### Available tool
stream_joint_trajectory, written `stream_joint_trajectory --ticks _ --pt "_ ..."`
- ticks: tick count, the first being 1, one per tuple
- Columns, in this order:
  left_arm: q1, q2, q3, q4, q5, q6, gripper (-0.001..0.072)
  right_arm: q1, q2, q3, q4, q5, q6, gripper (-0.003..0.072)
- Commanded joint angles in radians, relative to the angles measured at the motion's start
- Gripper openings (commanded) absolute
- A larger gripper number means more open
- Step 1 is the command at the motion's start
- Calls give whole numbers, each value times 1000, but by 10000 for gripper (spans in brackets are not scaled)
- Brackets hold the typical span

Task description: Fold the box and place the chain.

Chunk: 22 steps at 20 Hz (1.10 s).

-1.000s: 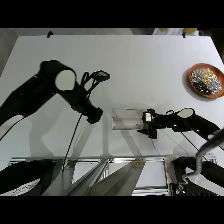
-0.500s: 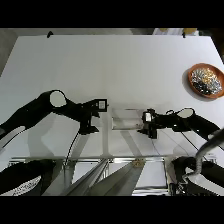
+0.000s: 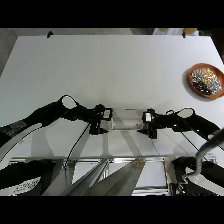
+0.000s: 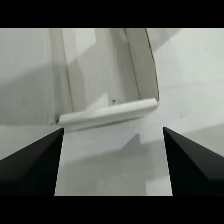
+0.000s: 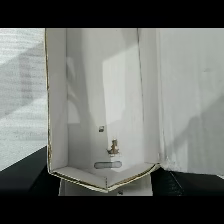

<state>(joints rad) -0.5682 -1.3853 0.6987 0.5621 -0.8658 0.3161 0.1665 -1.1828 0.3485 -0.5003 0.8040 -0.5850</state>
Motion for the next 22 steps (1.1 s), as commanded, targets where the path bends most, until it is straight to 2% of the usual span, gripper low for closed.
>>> stream_joint_trajectory --ticks 1,9,14,22 --pt "-23 -27 -1 -48 19 43 698 0 0 0 0 0 1 295" --pt "-34 -47 -5 -84 56 31 699 0 0 0 0 0 1 295" --pt "-45 -47 -34 -153 134 32 699 0 0 0 0 0 1 295" --pt "-63 -72 -35 -166 146 70 698 0 0 0 0 0 1 295"
